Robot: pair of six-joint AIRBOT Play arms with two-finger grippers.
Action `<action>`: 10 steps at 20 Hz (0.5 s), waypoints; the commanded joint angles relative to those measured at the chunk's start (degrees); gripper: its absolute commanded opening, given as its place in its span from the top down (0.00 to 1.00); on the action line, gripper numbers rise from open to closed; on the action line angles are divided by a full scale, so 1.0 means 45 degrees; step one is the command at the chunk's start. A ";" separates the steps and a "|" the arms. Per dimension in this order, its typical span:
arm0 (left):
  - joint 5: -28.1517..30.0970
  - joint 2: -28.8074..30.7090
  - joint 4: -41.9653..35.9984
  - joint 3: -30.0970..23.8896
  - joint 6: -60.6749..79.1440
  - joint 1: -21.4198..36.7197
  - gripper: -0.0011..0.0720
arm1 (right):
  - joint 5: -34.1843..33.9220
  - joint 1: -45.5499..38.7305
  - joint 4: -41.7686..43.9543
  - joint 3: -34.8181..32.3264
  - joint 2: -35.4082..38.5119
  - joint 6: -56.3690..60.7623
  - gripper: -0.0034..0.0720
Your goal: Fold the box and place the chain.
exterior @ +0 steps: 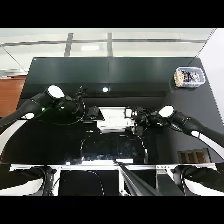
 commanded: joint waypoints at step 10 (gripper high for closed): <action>0.0593 0.0015 0.1472 0.0549 -0.2132 -0.1039 0.32 | 0.0000 0.0005 0.0000 0.0010 -0.0010 0.0005 0.33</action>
